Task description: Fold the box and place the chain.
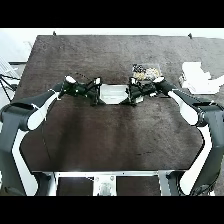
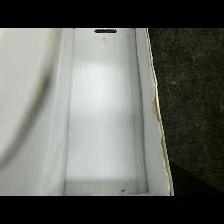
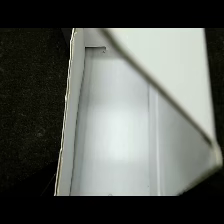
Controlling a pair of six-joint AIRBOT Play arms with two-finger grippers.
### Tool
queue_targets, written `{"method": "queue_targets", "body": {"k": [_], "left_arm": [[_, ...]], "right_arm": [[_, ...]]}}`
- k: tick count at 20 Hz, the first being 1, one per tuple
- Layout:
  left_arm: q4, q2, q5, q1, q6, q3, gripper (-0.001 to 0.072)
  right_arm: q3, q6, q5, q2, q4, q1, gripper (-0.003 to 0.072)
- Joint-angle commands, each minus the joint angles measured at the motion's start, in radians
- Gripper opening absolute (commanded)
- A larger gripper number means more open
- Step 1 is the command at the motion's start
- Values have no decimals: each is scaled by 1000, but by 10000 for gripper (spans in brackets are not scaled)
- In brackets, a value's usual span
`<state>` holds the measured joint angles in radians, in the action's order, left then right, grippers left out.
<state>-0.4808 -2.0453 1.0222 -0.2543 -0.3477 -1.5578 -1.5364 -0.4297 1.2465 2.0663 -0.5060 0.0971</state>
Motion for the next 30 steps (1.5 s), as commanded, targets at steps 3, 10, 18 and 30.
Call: {"method": "queue_targets", "body": {"k": [3, 10, 18, 30], "left_arm": [[0, 0, 0, 0, 0, -1, 350], [-1, 0, 18, 0, 8, -1, 350], [-12, 0, 18, 0, 8, -1, 350], [-13, 0, 14, 0, 7, -1, 350]], "right_arm": [[0, 3, 0, 0, 0, 1, 479], [-20, 124, 27, -45, -18, -44, 720], [-20, 241, 74, -172, -84, -143, 720], [-10, 299, 185, -206, 100, -3, 15]]}}
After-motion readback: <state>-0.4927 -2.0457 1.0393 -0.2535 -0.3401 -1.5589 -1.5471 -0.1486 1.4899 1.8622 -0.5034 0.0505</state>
